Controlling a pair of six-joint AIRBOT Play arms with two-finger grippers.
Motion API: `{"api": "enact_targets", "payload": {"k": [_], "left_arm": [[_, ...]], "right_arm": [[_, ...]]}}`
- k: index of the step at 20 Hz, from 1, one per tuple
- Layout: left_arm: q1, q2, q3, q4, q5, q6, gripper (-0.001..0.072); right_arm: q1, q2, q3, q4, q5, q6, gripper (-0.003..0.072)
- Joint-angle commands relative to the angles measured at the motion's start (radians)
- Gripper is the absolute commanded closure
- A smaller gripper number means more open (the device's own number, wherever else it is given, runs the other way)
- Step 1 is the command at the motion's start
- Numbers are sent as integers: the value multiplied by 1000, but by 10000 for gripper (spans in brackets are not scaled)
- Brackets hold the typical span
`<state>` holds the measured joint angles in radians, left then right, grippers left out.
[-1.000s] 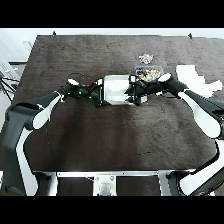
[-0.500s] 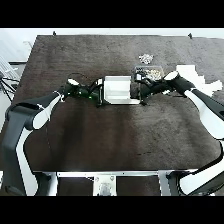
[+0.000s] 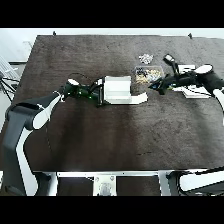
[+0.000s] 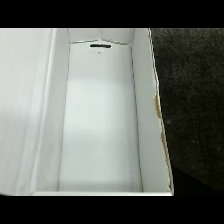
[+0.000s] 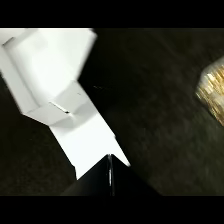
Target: Fold the box and place the chain.
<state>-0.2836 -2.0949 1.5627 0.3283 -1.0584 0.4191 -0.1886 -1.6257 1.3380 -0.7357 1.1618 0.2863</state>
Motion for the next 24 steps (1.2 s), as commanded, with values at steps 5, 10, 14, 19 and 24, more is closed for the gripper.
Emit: {"api": "enact_targets", "payload": {"k": [5, 10, 14, 19, 24], "left_arm": [[0, 0, 0, 1, 0, 0, 295], [0, 0, 0, 1, 0, 0, 295], [0, 0, 0, 1, 0, 0, 295], [0, 0, 0, 1, 0, 0, 295], [0, 0, 0, 1, 0, 0, 295]], "right_arm": [[-69, -147, -3, 14, -5, 360, 685], [13, -226, -3, 14, -12, 399, 684], [95, -251, -1, 26, -24, 410, 685], [116, -211, 27, 45, 40, 410, 685], [132, -140, 27, 51, 51, 414, 556]]}}
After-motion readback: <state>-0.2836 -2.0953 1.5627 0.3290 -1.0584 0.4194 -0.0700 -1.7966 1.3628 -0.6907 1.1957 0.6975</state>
